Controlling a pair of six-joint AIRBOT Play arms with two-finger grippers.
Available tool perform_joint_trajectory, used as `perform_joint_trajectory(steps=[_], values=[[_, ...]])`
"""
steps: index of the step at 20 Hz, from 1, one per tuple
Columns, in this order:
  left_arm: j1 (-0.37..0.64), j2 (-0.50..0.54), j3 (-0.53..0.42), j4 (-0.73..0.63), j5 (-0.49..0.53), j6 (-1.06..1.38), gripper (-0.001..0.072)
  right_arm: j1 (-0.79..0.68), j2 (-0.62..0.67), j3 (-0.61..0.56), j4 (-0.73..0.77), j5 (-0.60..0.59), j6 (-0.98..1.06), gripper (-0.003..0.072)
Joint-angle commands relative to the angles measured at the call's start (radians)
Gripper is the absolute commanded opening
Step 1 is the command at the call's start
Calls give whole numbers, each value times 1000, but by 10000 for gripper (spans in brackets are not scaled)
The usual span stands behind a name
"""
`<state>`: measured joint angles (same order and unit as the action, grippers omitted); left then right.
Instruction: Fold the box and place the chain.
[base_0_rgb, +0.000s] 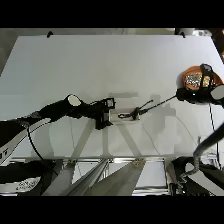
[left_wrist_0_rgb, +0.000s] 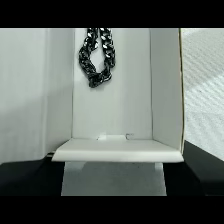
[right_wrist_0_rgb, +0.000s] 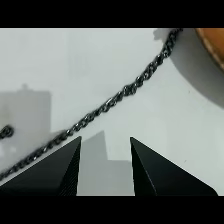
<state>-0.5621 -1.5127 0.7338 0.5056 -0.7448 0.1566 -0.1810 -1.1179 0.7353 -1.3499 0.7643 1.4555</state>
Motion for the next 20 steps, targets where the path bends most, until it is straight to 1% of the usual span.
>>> perform_joint_trajectory(steps=[1, 4, 6, 10, 13, 17, 20], values=[[0, 1, 0, 0, 0, 0, 10, 19, -133, 137, -107, 87, -32, 351], [0, 1, 0, 0, 0, 0, 10, 55, -221, 264, -187, 198, -15, 345], [0, 1, 0, 0, 0, 0, 10, 79, -276, 306, -210, 242, -13, 344], [0, 1, 0, 0, 0, 0, 10, 127, -344, 309, -229, 243, -11, 343], [0, 1, 0, 0, 0, 0, 10, 143, -386, 309, -240, 250, 27, 343], [0, 1, 0, 0, 0, 0, 10, 145, -396, 309, -251, 300, 39, 343], [0, 1, 0, 0, 0, 0, 10, 145, -396, 309, -251, 291, 60, 343]])
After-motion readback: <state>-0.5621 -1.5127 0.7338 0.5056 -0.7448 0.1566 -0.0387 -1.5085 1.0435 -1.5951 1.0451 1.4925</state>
